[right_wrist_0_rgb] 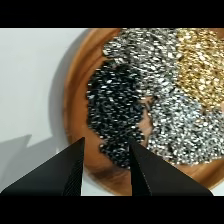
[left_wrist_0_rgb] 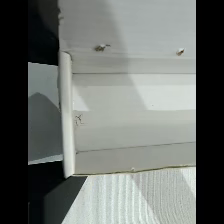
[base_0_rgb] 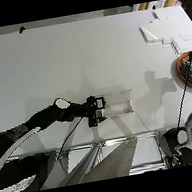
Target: Fold the box and place the chain.
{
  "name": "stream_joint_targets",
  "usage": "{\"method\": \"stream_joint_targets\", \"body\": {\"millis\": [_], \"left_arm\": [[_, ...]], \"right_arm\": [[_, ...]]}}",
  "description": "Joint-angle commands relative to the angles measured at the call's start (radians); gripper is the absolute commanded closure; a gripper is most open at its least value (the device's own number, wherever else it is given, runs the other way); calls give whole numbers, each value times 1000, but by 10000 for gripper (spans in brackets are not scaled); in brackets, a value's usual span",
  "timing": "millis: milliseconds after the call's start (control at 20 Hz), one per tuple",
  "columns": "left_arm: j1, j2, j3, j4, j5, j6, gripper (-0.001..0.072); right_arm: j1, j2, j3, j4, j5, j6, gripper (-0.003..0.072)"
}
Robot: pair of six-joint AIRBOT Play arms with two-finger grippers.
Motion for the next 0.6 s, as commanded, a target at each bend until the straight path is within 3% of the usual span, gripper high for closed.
{"method": "stream_joint_targets", "body": {"millis": [0,550], "left_arm": [[1,1,0,0,0,0,435],[0,1,0,0,0,0,435]], "right_arm": [[-68,-44,0,35,-31,-6,414],[-76,-224,0,66,-21,-56,421]]}}
